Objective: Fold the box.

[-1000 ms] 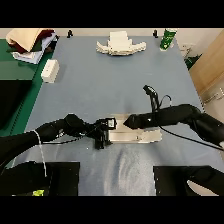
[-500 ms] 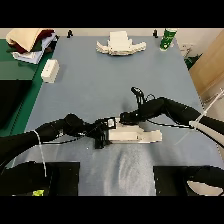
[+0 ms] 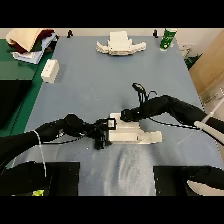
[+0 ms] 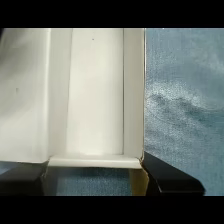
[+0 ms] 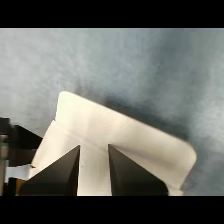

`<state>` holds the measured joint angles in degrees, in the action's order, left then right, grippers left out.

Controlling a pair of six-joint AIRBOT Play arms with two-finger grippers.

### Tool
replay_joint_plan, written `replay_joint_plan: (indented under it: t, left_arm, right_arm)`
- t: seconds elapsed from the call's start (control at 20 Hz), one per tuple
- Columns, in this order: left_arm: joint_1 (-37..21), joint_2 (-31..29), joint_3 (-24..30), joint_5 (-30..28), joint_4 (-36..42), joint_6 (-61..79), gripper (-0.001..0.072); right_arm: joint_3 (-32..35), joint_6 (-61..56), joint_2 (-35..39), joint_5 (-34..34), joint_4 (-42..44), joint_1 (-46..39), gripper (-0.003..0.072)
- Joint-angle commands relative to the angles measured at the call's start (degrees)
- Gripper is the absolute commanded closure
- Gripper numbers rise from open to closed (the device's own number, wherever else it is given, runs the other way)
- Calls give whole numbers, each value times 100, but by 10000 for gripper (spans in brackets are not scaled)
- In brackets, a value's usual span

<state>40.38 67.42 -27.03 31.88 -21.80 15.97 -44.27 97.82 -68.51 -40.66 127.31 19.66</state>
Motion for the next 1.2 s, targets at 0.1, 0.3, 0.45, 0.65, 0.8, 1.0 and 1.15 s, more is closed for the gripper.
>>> replay_joint_plan:
  t: [0.1, 0.3, 0.45, 0.65, 0.8, 1.0, 1.15]
  left_arm:
    - [-4, -2, -4, -28, 17, -17, 201]
    - [-4, -2, -4, -26, 17, -17, 201]
    - [-4, -2, -4, -22, 17, -17, 201]
    - [-4, -2, -4, -26, 17, -17, 201]
    - [-4, -2, -4, -26, 17, -17, 201]
    - [-4, -2, -4, -24, 17, -17, 201]
    - [-4, -2, -4, -26, 17, -17, 201]
  right_arm:
    - [-2, 151, 1353, -750, -1270, -74, 417]
    - [450, 1266, 2194, -1912, -1648, -74, 417]
    - [1073, 2247, 2879, -2505, -1530, -74, 417]
    - [1659, 3357, 3287, -2267, -2052, -74, 160]
    - [1932, 4227, 3025, -1462, -2315, -50, 82]
    - [2006, 4894, 2457, -496, -2417, 175, -18]
    - [2006, 4935, 2188, -310, -2406, 463, -3]
